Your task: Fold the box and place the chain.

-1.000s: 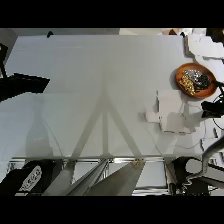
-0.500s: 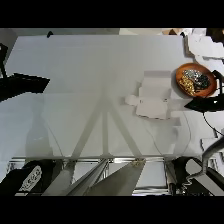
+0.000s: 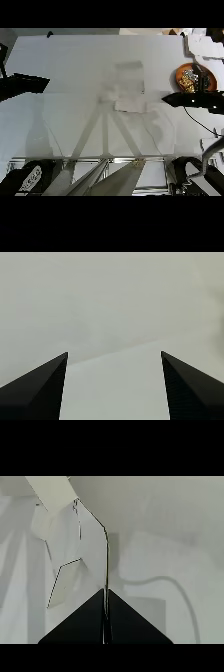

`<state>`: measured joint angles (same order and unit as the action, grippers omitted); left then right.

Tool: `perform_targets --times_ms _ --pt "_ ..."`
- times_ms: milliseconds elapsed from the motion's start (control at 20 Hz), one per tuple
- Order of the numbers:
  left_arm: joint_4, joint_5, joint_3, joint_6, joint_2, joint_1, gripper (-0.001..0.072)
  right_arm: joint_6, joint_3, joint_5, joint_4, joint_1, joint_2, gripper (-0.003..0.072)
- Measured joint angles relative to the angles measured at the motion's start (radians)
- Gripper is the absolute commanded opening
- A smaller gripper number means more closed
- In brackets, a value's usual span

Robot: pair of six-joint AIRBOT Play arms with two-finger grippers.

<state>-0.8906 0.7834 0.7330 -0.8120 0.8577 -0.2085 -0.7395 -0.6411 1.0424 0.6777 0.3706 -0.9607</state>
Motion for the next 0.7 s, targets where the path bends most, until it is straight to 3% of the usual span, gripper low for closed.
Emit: perform_targets --times_ms 250,700 --pt "0.0 0.0 0.0 0.0 0.0 0.0 0.0644 0.06 0.046 -0.229 -0.079 -0.146 -0.03 0.0009" --pt "0.0 0.0 0.0 0.0 0.0 0.0 0.0644 0.245 0.063 -0.335 -0.181 -0.299 -0.243 0.0008"
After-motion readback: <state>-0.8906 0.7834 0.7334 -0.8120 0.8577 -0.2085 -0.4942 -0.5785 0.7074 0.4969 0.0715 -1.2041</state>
